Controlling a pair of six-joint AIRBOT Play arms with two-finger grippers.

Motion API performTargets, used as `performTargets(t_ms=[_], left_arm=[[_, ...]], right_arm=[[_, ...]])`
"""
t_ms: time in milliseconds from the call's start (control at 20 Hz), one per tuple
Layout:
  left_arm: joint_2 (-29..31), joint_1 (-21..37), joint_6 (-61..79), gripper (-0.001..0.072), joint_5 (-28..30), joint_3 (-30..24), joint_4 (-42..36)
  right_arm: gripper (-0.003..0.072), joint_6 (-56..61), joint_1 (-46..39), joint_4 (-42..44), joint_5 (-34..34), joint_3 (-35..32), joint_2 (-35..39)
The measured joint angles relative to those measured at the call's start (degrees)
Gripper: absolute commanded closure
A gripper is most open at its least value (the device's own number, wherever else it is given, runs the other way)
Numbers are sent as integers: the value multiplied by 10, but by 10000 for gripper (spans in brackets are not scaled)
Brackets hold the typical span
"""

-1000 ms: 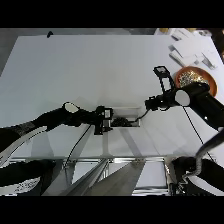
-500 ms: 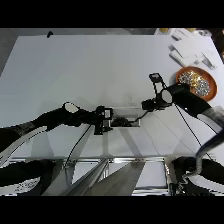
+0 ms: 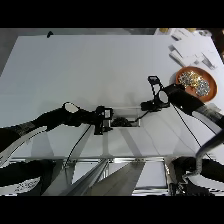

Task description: Fold the box and place the chain.

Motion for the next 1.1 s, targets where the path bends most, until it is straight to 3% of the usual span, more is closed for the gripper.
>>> performTargets(t_ms=[350, 600, 850, 1100], left_arm=[[0, 0, 0, 639, 0, 0, 0], [0, 0, 0, 639, 0, 0, 0], [0, 0, 0, 639, 0, 0, 0], [0, 0, 0, 639, 0, 0, 0]], right_arm=[[669, -61, 0, 17, 96, 0, 146], [668, -130, 0, 134, 150, 0, 255], [668, -205, 9, 288, 153, 0, 296], [667, -246, 81, 334, 87, 0, 279]])
